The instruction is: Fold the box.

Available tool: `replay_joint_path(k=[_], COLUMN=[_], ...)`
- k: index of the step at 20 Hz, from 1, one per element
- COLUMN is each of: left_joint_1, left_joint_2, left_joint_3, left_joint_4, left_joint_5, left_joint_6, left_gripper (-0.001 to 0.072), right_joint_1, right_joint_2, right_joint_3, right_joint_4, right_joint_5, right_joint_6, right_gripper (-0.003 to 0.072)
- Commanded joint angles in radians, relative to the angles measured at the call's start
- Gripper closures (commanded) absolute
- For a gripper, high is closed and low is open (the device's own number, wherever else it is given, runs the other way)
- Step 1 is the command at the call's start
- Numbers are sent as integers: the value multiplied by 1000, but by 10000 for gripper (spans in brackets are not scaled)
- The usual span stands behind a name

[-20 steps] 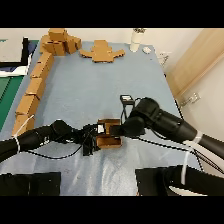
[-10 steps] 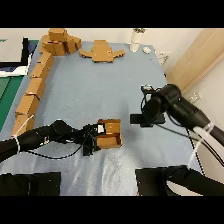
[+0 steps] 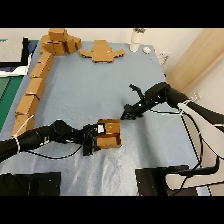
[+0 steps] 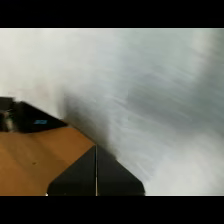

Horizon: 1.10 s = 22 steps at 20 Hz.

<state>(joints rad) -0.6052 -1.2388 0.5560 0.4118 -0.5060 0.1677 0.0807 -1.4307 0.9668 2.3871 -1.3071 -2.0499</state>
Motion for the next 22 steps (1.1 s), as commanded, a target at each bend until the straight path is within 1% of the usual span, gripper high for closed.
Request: replay_joint_path(k=[1,3,4,6,8,11,13,15,18,19,22], left_joint_1=[0,0,0,0,0,0,0,0,0,0,0], left_joint_2=[0,0,-1,-1,0,0,-1,0,0,0,0], left_joint_3=[0,0,0,0,0,0,0,0,0,0,0], left_joint_4=[0,0,0,0,0,0,0,0,0,0,0], left_joint_5=[0,0,0,1,-2,-1,0,-1,-1,0,-1], left_joint_6=[0,0,0,0,0,0,0,0,0,0,0], left_gripper=[187,187,187,187,187,187,187,187,187,187,187], right_joint_1=[48,105,134,177,203,239,285,346,418,433,485], right_joint_2=[-31,11,40,110,188,285,344,415,513,536,572], right_joint_3=[10,7,2,-26,-66,-136,-196,-259,-323,-336,-363], right_joint_4=[158,133,92,42,10,2,-30,-85,-151,-167,-277], right_joint_5=[-64,-61,-45,16,76,122,167,235,320,336,381], right_joint_6=[-286,-327,-327,-327,-327,-334,-333,-333,-325,-326,-325], right_gripper=[685,685,685,685,685,685,685,685,685,685,685])
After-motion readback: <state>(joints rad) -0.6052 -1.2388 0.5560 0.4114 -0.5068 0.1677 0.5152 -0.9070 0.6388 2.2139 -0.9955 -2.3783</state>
